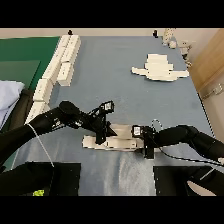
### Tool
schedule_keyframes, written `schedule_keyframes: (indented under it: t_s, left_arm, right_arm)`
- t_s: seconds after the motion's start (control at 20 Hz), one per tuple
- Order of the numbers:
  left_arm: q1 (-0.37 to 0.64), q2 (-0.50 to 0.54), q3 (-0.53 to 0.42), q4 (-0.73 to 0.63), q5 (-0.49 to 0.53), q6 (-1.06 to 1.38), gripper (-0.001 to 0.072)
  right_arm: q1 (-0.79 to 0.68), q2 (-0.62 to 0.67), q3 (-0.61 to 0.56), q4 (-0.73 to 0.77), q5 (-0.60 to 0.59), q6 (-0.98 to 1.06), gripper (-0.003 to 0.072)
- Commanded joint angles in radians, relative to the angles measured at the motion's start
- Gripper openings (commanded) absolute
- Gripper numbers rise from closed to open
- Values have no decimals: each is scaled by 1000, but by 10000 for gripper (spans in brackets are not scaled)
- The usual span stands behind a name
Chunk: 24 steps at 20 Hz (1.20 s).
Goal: Fold the box.
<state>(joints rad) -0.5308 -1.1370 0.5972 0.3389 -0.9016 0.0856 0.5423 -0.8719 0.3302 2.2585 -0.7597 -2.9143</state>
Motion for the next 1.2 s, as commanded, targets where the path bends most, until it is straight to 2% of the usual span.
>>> schedule_keyframes:
  t_s: [0.0, 0.75, 1.0, 1.15]
  left_arm:
    - [1, 1, 1, -3, -1, 0, 14]
    - [1, -28, 0, 1, 16, 1, 14]
    - [1, -28, 0, 6, 19, 1, 15]
    - [1, -28, 0, 6, 20, 1, 15]
  right_arm:
    - [1, 0, 10, -5, 0, 0, 519]
    - [1, -41, 2, -19, 1, 0, 516]
    - [1, 4, 2, -29, -11, 1, 519]
    - [1, 18, 2, -27, -26, 28, 602]
